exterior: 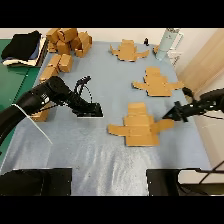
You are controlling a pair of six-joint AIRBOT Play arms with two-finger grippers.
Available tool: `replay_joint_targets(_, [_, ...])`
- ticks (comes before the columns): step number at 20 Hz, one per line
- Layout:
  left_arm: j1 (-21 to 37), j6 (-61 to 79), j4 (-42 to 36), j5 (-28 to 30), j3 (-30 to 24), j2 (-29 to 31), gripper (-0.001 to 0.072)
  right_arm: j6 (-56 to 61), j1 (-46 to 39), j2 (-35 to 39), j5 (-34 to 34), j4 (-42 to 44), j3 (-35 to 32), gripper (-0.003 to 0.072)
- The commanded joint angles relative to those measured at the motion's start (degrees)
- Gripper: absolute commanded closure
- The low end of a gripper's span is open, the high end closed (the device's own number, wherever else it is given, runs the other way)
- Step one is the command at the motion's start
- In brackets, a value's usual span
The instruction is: Fold the box.
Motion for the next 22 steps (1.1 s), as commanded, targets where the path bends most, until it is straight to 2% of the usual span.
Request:
replay_joint_targets(1, [0.1, 1.6, 0.0, -0.1, 0.0, 0.0, 0.0107, 5.6, 12.2, 9.4, 18.9, 3.5, -10.1, 0.0684])
replay_joint_targets(3, [0.1, 2.6, 0.0, -0.2, 0.0, 0.0, 0.0107, 9.8, 18.9, 12.5, 25.8, 1.8, -13.1, 0.0673])
replay_joint_targets(4, [0.1, 2.6, 0.0, -0.3, 0.0, 0.0, 0.0107, 11.0, 20.9, 12.7, 26.3, -0.1, -13.1, 0.0566])
replay_joint_targets(5, [0.1, 2.8, 0.1, -0.7, 0.0, 0.0, 0.0107, 13.2, 22.3, 12.6, 26.3, -2.8, -13.0, 0.0362])
replay_joint_targets(6, [0.1, 2.8, 0.3, -1.3, 0.0, 0.0, 0.0107, 15.8, 22.6, 12.6, 26.1, -5.4, -13.0, 0.0341])
replay_joint_targets(9, [0.1, 3.0, 0.5, -2.7, 0.0, 0.0, 0.0107, 19.2, 22.1, 12.5, 23.5, -13.3, -13.0, 0.0341])
replay_joint_targets(11, [0.1, 3.0, 0.5, -3.0, 0.0, 0.0, 0.0107, 19.6, 22.1, 12.5, 20.9, -15.2, -13.0, 0.0341])
replay_joint_targets(16, [0.1, 3.0, 0.5, -3.0, 0.0, 0.0, 0.0107, 19.6, 22.1, 12.5, 19.2, -14.7, -13.0, 0.0343])
replay_joint_targets(17, [0.1, 3.0, 0.5, -3.0, 0.0, 0.0, 0.0108, 19.6, 22.2, 12.5, 19.2, -13.4, -13.1, 0.0347])
replay_joint_targets(19, [0.1, 3.0, 0.4, -3.0, 0.0, 0.0, 0.0108, 18.0, 22.9, 11.6, 19.1, -9.5, -13.2, 0.0405])
replay_joint_targets(22, [0.1, 4.1, 0.4, -2.9, 0.0, -0.5, 0.0108, 15.0, 25.3, 8.6, 21.0, -6.1, -13.1, 0.0406])
